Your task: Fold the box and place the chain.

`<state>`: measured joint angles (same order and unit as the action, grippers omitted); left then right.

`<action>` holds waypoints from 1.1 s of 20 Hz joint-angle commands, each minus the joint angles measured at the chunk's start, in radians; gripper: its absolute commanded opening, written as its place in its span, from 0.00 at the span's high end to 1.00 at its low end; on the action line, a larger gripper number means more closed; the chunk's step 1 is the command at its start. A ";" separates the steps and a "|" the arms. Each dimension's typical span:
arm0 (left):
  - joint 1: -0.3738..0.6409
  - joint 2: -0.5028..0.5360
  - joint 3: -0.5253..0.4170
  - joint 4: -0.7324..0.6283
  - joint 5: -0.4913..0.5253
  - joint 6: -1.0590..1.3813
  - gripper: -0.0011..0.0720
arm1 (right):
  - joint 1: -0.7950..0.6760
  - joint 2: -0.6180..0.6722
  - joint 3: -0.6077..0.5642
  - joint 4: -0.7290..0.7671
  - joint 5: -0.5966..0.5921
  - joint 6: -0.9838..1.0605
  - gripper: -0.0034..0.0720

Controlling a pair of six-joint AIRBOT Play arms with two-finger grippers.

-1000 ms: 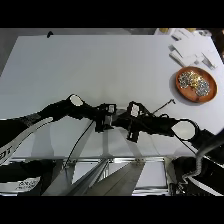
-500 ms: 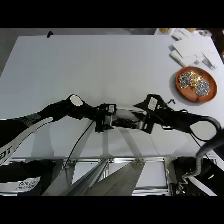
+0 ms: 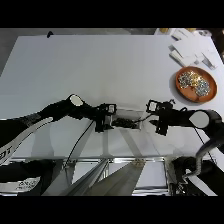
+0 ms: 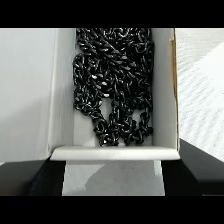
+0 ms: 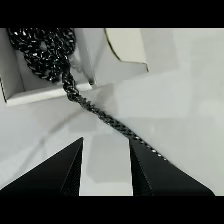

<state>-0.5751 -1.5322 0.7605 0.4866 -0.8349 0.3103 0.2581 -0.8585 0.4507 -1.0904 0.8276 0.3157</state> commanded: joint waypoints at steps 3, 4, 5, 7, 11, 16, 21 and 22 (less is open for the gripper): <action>0.000 0.001 0.000 0.000 0.000 0.000 0.78 | -0.013 -0.148 -0.004 0.143 -0.016 -0.200 0.53; 0.000 0.001 0.000 0.000 0.000 0.000 0.78 | -0.013 -0.160 -0.004 0.162 -0.017 -0.230 0.53; 0.000 0.001 0.000 0.000 0.000 0.000 0.78 | -0.013 -0.169 -0.004 0.193 -0.020 -0.271 0.53; 0.000 0.001 0.000 0.000 0.000 0.000 0.78 | -0.013 -0.186 -0.004 0.259 -0.020 -0.342 0.57; 0.000 0.001 0.000 0.000 0.000 0.000 0.78 | -0.013 -0.204 -0.004 0.285 -0.009 -0.346 0.94; 0.000 0.001 0.000 0.000 0.000 0.000 0.78 | -0.013 -0.140 -0.004 0.188 0.042 -0.163 0.93; 0.000 0.001 0.000 0.000 0.000 0.000 0.78 | -0.013 0.101 -0.004 0.105 0.226 0.145 0.93; 0.000 0.001 0.000 0.000 0.000 0.000 0.78 | -0.013 0.152 -0.004 0.149 0.243 0.148 0.93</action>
